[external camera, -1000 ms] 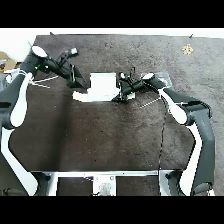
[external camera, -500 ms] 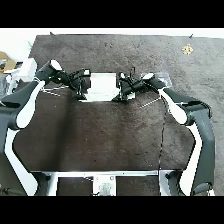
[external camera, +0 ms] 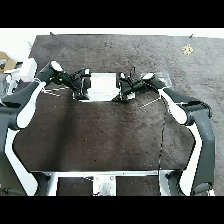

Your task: Fold the box and place the chain.

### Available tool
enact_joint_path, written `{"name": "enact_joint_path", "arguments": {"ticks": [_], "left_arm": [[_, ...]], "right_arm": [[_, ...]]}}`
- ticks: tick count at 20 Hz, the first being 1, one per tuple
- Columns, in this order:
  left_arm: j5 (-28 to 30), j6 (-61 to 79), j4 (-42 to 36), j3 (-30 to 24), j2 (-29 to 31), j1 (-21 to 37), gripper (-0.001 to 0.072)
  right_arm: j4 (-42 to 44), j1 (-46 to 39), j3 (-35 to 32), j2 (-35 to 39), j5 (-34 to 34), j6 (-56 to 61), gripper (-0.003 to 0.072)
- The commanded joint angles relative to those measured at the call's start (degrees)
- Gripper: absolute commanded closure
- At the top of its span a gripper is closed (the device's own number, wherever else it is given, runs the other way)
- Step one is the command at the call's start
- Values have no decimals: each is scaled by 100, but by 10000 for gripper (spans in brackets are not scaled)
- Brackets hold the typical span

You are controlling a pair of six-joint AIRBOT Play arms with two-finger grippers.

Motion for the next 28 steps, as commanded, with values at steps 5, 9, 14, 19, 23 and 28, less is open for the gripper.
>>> {"name": "enact_joint_path", "arguments": {"ticks": [5, 9, 14, 19, 23, 28], "left_arm": [[0, -22, 22, -2, 0, 0, 350], [-31, -35, -240, -20, -2, 0, 358], [144, -26, -629, -254, -2, 0, 367], [179, -11, -1246, -280, -2, 0, 367], [170, -11, -1268, -282, -4, 0, 366], [175, -9, -1272, -282, -11, -7, 366]], "right_arm": [[2, 2, 2, 0, 0, 2, 383], [2, 2, 2, 0, 0, 2, 383], [2, 2, 2, 0, 0, 2, 383], [2, 2, 2, 0, 0, 2, 383], [0, 2, 2, 0, 0, 2, 383], [0, 2, 2, 0, 0, 2, 383]]}}
